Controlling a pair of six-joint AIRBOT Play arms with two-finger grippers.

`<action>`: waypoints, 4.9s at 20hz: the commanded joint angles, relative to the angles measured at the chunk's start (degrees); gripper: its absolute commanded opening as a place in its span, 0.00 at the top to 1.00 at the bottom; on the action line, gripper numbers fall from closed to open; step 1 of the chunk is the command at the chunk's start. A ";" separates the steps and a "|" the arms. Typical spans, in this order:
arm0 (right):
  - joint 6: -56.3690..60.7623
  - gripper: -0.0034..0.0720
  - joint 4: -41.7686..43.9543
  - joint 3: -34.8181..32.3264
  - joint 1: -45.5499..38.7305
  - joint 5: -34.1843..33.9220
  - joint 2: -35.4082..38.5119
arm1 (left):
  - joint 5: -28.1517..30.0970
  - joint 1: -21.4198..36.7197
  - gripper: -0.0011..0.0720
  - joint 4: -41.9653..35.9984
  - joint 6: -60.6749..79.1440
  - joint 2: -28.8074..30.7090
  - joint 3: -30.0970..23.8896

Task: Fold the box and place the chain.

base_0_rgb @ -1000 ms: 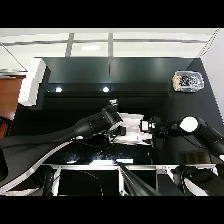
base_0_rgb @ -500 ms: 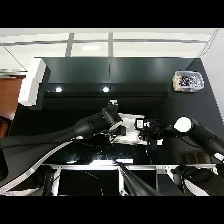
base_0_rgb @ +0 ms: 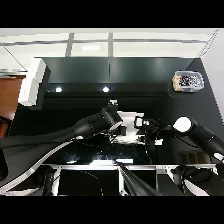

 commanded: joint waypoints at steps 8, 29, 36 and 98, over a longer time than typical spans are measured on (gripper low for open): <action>0.07 0.43 0.22 0.04 0.07 -2.32 -0.02 | -0.02 0.04 0.95 0.02 0.00 -0.04 0.00; 69.05 0.94 -11.26 -0.98 -42.34 20.11 -0.98 | 0.20 0.04 0.95 0.26 0.00 -0.04 -0.02; 49.05 0.93 3.69 -2.01 -35.32 23.61 -12.44 | 0.17 0.04 0.95 0.26 0.00 -0.04 -0.02; 129.00 0.60 -39.74 15.91 20.90 6.82 -12.92 | 0.15 0.04 0.95 0.24 0.00 -0.04 -0.02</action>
